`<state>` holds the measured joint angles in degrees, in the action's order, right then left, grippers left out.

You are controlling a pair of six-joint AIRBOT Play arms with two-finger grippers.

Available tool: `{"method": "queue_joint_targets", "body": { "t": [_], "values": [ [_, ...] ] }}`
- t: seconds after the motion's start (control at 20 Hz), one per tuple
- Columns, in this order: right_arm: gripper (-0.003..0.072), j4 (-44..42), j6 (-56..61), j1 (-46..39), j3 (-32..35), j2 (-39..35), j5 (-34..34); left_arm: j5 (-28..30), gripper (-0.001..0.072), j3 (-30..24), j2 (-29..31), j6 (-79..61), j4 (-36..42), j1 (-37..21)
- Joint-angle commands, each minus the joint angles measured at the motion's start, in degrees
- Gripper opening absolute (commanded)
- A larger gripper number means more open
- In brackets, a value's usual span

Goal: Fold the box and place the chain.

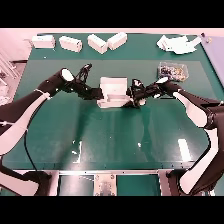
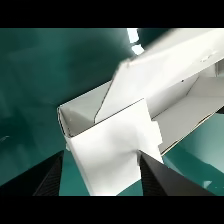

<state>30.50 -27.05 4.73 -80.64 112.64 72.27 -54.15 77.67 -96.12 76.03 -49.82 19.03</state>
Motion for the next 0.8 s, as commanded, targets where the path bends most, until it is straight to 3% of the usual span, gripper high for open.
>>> {"method": "queue_joint_targets", "body": {
  "t": [0.0,0.75],
  "values": [
    [0.0335,0.0,0.0,0.04,0.0,-0.02,0.0,0.11,0.0528,0.07,-0.02,0.46,1.81,1.11],
    [0.0335,-0.02,0.0,0.04,0.0,-0.02,0.0,3.93,0.0528,0.07,-0.02,0.42,1.84,2.69]
  ]
}}
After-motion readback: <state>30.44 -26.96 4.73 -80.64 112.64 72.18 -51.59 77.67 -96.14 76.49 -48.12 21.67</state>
